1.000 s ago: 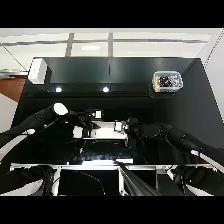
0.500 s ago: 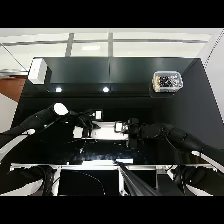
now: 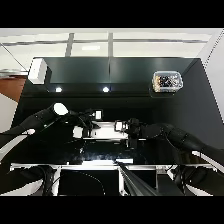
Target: Fold the box and place the chain.
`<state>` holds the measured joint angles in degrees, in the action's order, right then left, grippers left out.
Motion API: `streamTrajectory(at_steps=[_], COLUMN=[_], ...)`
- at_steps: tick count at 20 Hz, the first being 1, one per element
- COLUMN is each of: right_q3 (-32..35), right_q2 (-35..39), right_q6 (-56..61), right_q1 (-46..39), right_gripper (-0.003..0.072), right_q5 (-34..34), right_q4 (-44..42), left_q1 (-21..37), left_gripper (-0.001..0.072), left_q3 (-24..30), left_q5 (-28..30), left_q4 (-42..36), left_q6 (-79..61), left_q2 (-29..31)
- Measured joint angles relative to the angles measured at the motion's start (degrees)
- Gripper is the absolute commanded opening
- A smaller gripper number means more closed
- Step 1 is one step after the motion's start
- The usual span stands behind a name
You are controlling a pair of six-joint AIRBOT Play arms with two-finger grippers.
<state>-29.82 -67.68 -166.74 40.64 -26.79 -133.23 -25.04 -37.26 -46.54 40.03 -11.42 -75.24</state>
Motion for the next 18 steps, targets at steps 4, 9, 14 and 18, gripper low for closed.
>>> streamTrajectory(at_steps=[4, 9, 14, 18], right_q3=[0.0, 0.0, 0.0, 0.0], right_q2=[0.0, 0.0, 0.0, 0.0], right_q6=[-0.02, 0.02, 0.02, 0.22], right_q1=[0.0, 0.0, 0.0, 0.0], right_gripper=[0.0562, 0.047, 0.047, 0.047], right_q5=[0.09, 0.17, 0.2, 0.22], right_q4=[-0.11, -0.22, -0.22, -0.22], left_q1=[0.0, 0.07, 1.07, 4.5], left_gripper=[0.0031, 0.0328, 0.0429, 0.0429], left_q3=[0.0, -0.07, -0.31, -0.35], left_q5=[0.0, -0.07, -0.37, -2.12], left_q4=[-0.11, -0.2, 0.79, 6.34], left_q6=[0.07, 1.18, 3.13, 9.66], left_q2=[0.0, 0.7, 4.48, 9.57])
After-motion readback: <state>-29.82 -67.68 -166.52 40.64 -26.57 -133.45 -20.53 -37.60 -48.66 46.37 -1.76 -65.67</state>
